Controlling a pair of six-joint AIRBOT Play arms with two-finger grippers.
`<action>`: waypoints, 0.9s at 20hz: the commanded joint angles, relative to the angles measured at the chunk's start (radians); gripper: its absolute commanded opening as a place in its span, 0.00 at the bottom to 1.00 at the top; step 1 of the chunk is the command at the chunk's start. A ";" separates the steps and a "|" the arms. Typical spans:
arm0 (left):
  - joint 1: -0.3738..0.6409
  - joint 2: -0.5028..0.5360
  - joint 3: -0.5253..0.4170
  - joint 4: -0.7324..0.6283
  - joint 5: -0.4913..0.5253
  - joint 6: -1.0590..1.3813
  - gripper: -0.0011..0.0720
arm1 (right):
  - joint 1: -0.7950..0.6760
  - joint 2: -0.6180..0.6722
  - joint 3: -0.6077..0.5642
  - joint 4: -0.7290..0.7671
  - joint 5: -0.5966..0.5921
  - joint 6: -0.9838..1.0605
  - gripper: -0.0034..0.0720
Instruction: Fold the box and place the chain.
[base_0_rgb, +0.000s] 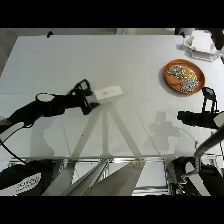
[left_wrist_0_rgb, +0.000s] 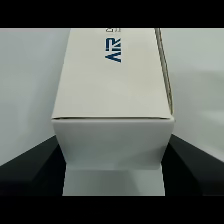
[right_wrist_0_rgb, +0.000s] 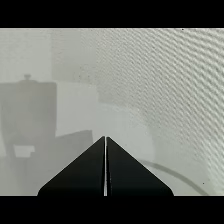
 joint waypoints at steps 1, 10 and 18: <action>0.190 0.017 0.000 0.006 0.160 -0.100 0.19 | -0.001 0.001 0.001 0.000 0.001 0.000 0.06; 0.613 0.016 0.000 0.422 -0.004 -0.398 0.33 | -0.001 0.001 0.001 0.000 0.000 0.000 0.06; 0.669 0.027 0.000 0.724 -0.142 -0.762 0.96 | -0.001 0.001 0.001 0.000 0.001 0.000 0.06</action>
